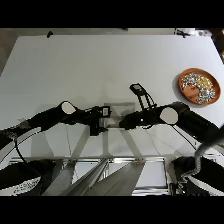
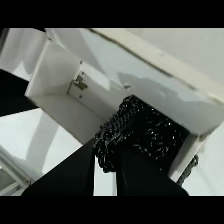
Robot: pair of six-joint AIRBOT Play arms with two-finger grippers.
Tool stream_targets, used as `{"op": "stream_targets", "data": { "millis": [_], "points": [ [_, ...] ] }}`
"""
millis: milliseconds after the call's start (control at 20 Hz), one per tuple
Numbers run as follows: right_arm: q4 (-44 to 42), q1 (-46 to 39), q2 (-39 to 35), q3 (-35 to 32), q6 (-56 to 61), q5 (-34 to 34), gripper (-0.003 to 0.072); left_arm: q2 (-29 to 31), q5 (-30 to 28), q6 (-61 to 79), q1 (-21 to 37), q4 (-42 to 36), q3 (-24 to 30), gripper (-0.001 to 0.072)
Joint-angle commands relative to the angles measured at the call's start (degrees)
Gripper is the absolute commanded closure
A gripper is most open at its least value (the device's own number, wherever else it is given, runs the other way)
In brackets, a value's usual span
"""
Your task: Fold the box and place the chain.
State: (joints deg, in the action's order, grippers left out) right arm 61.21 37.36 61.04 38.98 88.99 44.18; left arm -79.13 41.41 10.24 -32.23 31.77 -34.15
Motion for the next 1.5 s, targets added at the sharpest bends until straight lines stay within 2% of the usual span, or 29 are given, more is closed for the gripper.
{"op": "stream_targets", "data": {
  "millis": [0, 50, 100, 300, 400, 450, 700, 800, 900, 1000, 1100, 1250, 1450],
  "points": [
    [1.11, 0.42, 1.53, -0.04, 1.25, -2.91, 0.0571, 0.04, 0.00, 0.00, 0.00, 0.02, -0.02, 0.0486],
    [1.07, 0.42, 1.44, -0.04, 1.25, -2.84, 0.0519, 0.04, 0.00, 0.00, 0.00, 0.02, -0.02, 0.0486],
    [1.07, 0.42, 1.29, -0.04, 1.22, -2.84, 0.0426, 0.04, 0.00, 0.00, 0.00, 0.02, -0.02, 0.0486],
    [1.57, 0.35, -0.28, 0.02, 1.20, -2.54, 0.0417, 0.04, -0.02, 0.00, 0.00, 0.02, -0.02, 0.0486],
    [3.32, 0.35, -2.54, 0.63, 1.16, 0.50, 0.0418, 0.04, -0.02, 0.00, 0.00, 0.02, -0.02, 0.0486],
    [6.03, 0.35, -4.26, 1.33, 1.11, 3.45, 0.0418, 0.04, 0.00, 0.00, 0.00, 0.02, -0.02, 0.0486],
    [30.80, 0.35, -17.16, 3.02, 0.55, 23.06, 0.0419, 0.04, 0.00, 0.00, 0.00, 0.02, -0.02, 0.0486],
    [35.04, 0.35, -20.09, 2.51, -0.22, 25.88, 0.0424, 0.04, 0.00, 0.00, 0.00, 0.02, -0.02, 0.0486],
    [32.92, 0.35, -20.90, -0.44, -4.22, 23.26, 0.0425, 0.04, 0.00, 0.00, 0.00, 0.02, -0.02, 0.0486],
    [26.45, 0.37, -20.76, -5.64, -12.70, 13.64, 0.0425, 0.04, 0.00, 0.00, 0.00, 0.02, -0.02, 0.0486],
    [17.94, 0.37, -19.91, -10.03, -26.71, 5.25, 0.0426, 0.04, 0.00, 0.00, 0.00, 0.02, -0.02, 0.0486],
    [14.86, 0.35, -15.91, -13.27, -40.74, 2.23, 0.0425, 0.04, -0.02, 0.00, 0.00, 0.02, -0.02, 0.0486],
    [9.35, -2.78, -8.74, -13.40, -49.22, -3.37, 0.0422, 0.04, 0.00, 0.00, 0.00, 0.02, -0.02, 0.0486]
  ]
}}
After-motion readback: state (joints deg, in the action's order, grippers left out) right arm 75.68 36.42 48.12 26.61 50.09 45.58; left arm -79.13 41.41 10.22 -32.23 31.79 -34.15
